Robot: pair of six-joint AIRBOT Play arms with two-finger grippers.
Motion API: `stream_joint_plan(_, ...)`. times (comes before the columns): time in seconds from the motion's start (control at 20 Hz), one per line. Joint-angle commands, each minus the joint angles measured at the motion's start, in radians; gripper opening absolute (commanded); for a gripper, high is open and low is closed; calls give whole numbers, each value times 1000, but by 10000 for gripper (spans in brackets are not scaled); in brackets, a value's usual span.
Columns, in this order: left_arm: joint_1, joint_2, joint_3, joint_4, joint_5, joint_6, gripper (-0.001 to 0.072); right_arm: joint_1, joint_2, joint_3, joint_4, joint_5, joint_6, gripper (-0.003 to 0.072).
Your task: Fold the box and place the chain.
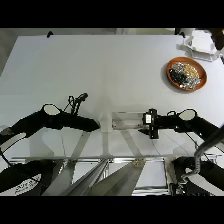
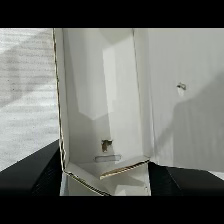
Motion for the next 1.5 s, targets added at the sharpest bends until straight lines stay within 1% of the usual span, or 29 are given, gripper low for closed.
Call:
stream_joint_plan(0.0, 26, 1, -1, 66, -1, -53, 3, 1, 0, 0, 0, 0, 0, 225)
stream_joint_plan(0.35, -4, -1, -1, -15, 78, -45, 3, 1, 0, 0, 0, 0, 0, 225)
stream_joint_plan(0.6, -16, -7, -1, -19, 81, -50, 3, 1, 0, 0, 0, 0, 0, 225)
stream_joint_plan(0.8, -36, -38, -1, -39, 92, -48, 3, 1, 0, 0, 0, 0, 0, 225)
stream_joint_plan(1.0, -65, -51, -1, -86, 118, -27, 3, 1, 0, 0, 0, 0, 0, 225)
stream_joint_plan(1.15, -74, -17, 0, -151, 112, 49, 4, 1, 0, 0, 0, 0, 0, 225)
stream_joint_plan(1.35, -93, 76, 0, -169, 119, 48, 5, 1, 0, 0, 0, 0, 0, 225)
stream_joint_plan(1.45, -120, 86, 0, -206, 124, 48, 15, 1, 0, 0, 0, 0, 0, 225)
